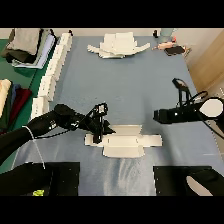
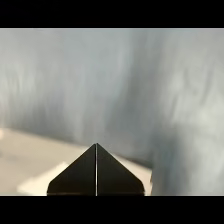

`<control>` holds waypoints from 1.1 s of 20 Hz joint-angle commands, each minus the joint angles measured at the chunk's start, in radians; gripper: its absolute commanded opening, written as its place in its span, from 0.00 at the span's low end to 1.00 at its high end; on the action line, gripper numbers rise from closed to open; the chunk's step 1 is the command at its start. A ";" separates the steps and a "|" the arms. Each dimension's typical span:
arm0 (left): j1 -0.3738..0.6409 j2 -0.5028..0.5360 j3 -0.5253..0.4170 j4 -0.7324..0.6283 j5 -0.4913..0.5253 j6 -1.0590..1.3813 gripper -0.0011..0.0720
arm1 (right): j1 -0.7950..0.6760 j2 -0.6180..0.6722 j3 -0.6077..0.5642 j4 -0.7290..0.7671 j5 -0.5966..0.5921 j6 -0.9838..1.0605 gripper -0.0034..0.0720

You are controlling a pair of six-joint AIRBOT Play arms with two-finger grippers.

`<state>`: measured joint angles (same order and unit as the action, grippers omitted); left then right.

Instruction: Fold the box.

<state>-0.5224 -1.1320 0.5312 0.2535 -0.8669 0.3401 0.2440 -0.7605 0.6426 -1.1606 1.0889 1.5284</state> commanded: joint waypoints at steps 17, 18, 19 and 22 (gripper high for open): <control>0.000 0.000 0.001 0.000 0.000 0.000 0.04 | 0.994 0.007 -0.206 -0.508 -0.233 -0.269 0.97; 0.000 0.000 0.001 0.000 0.000 0.000 0.04 | 0.993 -0.014 -0.206 -0.512 -0.248 -0.269 0.97; 0.000 0.000 0.001 0.000 0.000 0.000 0.04 | 0.993 -0.039 -0.206 -0.512 -0.265 -0.268 0.97; 0.000 0.001 0.001 0.000 0.000 0.000 0.04 | 0.993 -0.095 -0.205 -0.558 -0.316 -0.157 0.97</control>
<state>-0.5224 -1.1320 0.5312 0.2531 -0.8669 0.3401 1.2331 -0.8097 0.4377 -1.6550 0.8330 1.2854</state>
